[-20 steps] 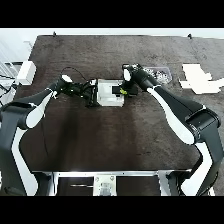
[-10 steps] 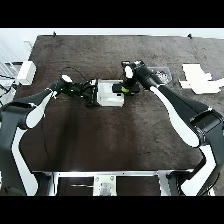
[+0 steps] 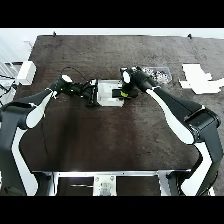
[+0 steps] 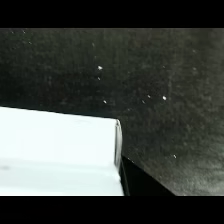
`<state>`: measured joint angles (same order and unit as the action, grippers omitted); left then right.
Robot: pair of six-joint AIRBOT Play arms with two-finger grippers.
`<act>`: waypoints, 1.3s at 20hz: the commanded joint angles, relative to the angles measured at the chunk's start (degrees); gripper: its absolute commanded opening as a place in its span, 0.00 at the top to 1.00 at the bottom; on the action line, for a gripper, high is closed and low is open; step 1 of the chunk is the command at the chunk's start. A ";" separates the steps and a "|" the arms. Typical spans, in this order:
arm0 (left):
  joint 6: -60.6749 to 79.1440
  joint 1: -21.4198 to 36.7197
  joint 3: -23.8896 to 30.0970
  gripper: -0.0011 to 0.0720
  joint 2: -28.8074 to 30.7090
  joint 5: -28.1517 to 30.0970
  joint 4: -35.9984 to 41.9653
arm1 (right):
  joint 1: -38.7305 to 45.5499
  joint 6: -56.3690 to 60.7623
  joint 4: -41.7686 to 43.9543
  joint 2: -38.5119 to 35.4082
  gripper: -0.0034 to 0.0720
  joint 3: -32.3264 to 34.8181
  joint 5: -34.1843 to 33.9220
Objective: Fold the box and place the chain.
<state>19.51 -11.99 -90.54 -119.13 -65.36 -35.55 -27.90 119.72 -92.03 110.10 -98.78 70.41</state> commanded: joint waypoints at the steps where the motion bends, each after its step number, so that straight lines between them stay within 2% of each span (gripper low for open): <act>1: 0.02 0.02 0.00 0.34 0.02 -0.02 -0.02 | 0.00 0.42 -0.17 0.48 0.77 0.13 -0.94; 4: 0.02 0.02 0.00 0.34 0.02 0.00 -0.02 | 0.00 1.55 -0.17 0.52 0.93 0.11 -1.99; 7: 0.02 0.02 0.00 0.34 0.02 0.00 -0.02 | 0.00 1.53 -0.42 0.52 0.94 0.11 -1.99; 9: 0.02 0.02 0.00 0.34 0.02 0.00 -0.02 | 0.00 1.53 -0.39 0.46 0.76 0.09 -1.97; 12: 0.02 0.02 0.00 0.34 0.02 -0.02 -0.02 | -0.02 1.53 -0.39 0.22 0.73 -0.13 -1.81; 16: 0.02 0.02 0.00 0.34 0.02 0.00 -0.02 | -0.04 1.49 -0.13 -1.16 0.48 -0.13 -1.75; 19: 0.02 0.02 0.00 0.34 0.02 -0.02 -0.02 | -0.46 1.09 0.00 -2.47 0.41 -0.13 -0.72; 20: 0.02 0.02 0.00 0.34 0.02 0.00 -0.02 | -0.61 1.01 -0.17 -2.93 0.30 -0.13 0.02; 21: 0.02 0.02 0.00 0.34 0.02 0.00 -0.02 | -0.61 -0.35 -0.15 -3.52 0.27 -0.13 0.59; 26: 0.02 0.02 0.00 0.34 0.02 0.00 -0.02 | -0.11 -6.69 -3.61 -8.35 0.27 -0.13 1.20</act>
